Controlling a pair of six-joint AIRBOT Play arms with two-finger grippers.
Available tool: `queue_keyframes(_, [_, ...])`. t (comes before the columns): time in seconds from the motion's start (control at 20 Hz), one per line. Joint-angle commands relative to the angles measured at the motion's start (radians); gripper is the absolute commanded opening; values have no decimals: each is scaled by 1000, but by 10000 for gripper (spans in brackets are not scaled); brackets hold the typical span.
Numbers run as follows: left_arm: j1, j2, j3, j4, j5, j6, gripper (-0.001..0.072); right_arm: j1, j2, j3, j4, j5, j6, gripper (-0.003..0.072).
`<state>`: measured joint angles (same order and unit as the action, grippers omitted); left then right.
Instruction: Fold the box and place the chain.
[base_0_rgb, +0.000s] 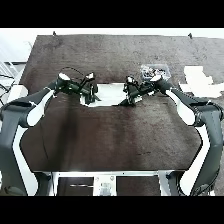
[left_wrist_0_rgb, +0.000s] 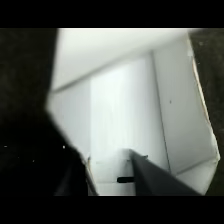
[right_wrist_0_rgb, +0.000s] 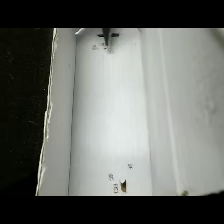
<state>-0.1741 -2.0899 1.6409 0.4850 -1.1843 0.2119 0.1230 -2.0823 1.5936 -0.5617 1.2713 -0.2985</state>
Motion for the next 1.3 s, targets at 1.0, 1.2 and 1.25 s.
queue_keyframes(1.0, [126, 111, 161, -72, -333, -273, 13, 0, 0, 0, -3, 5, -2, 591])
queue_keyframes(1.2, [58, 303, -82, -61, -116, -137, 13, 0, -1, 0, -3, 5, -2, 591])
queue_keyframes(1.25, [33, 346, -148, -54, -44, -106, 13, 0, 0, 0, -3, 5, -2, 592])
